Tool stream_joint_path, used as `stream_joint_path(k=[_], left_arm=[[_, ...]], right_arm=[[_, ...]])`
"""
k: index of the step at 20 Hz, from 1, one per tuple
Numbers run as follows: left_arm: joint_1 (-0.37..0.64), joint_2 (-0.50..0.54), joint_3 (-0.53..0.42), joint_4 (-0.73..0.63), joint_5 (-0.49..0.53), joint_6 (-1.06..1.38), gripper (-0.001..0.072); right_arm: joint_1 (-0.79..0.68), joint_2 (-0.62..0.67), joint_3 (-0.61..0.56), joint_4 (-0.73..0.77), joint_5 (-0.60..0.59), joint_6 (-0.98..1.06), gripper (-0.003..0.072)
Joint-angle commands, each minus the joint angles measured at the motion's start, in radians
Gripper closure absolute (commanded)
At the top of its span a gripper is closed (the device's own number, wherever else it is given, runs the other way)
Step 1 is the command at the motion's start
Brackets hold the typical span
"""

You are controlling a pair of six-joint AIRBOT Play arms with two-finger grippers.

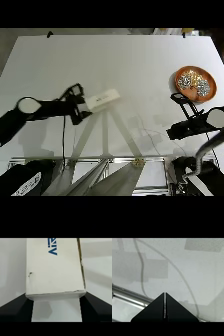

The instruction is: Fold the box and place the chain.

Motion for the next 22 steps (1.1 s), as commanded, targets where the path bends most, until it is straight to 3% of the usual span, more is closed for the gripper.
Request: stream_joint_path(k=[1, 5, 7, 11, 12, 13, 14, 15, 19, 22], left_arm=[[0.238, 0.174, 0.000, 0.334, -0.008, -0.447, 0.0556], [0.466, 0.156, -0.001, 0.390, -0.080, -0.600, 0.0539], [0.510, 0.121, -0.016, 0.391, -0.087, -0.623, 0.0411], [0.514, 0.053, -0.078, 0.398, -0.088, -0.622, 0.0410], [0.514, 0.039, -0.087, 0.398, -0.088, -0.622, 0.0332], [0.514, 0.026, -0.088, 0.397, -0.089, -0.624, 0.0164], [0.514, 0.018, -0.088, 0.397, -0.085, -0.628, 0.0056], [0.514, 0.017, -0.088, 0.398, -0.085, -0.643, 0.0013], [0.514, 0.037, -0.088, 0.397, -0.094, -0.671, 0.0011], [0.513, 0.115, -0.088, 0.397, -0.096, -0.708, 0.0011]], right_arm=[[-0.001, 0.001, 0.000, 0.000, 0.000, 0.000, 0.0666], [-0.001, 0.001, 0.000, 0.000, 0.000, 0.000, 0.0666], [-0.001, 0.001, 0.000, 0.000, 0.000, 0.000, 0.0666], [-0.001, 0.001, 0.000, 0.000, 0.000, 0.000, 0.0666], [0.000, 0.001, 0.000, 0.000, 0.000, 0.000, 0.0666], [0.000, 0.001, 0.000, 0.000, 0.000, 0.000, 0.0666], [0.000, 0.001, 0.000, 0.000, 0.000, 0.000, 0.0666], [0.000, 0.001, 0.000, 0.000, 0.000, 0.000, 0.0666], [-0.001, 0.001, 0.000, 0.000, 0.000, 0.000, 0.0666], [0.000, 0.001, 0.000, 0.000, 0.000, 0.000, 0.0666]])
